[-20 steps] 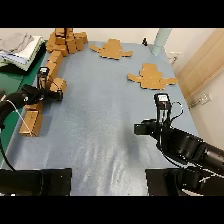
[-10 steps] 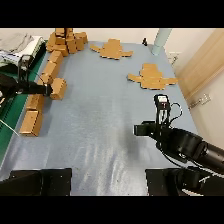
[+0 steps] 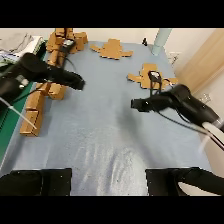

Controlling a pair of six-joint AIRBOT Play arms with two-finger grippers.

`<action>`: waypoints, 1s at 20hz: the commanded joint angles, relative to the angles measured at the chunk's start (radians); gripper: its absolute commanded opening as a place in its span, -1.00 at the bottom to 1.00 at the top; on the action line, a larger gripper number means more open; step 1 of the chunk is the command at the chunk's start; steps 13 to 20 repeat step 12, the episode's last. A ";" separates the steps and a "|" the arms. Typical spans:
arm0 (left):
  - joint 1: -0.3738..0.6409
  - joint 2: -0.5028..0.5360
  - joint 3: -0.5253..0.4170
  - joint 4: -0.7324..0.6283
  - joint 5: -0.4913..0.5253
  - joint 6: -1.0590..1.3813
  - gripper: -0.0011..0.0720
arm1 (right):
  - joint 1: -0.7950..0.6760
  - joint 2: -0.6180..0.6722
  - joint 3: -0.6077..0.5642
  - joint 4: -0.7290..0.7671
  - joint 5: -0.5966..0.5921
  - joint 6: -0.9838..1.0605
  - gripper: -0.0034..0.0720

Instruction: Fold the box.

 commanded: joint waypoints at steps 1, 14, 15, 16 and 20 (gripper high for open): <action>-0.144 -0.089 0.017 0.001 0.004 -0.084 -0.93 | -0.060 -0.218 0.165 0.264 0.006 -0.241 -0.90; -0.177 -0.161 0.016 -0.003 -0.004 -0.130 -0.93 | -0.048 -0.317 0.222 0.335 -0.002 -0.280 -0.90; -0.177 -0.161 0.016 -0.003 -0.004 -0.130 -0.93 | -0.048 -0.317 0.222 0.335 -0.002 -0.280 -0.90; -0.177 -0.161 0.016 -0.003 -0.004 -0.130 -0.93 | -0.048 -0.317 0.222 0.335 -0.002 -0.280 -0.90; -0.177 -0.161 0.016 -0.003 -0.004 -0.130 -0.93 | -0.048 -0.317 0.222 0.335 -0.002 -0.280 -0.90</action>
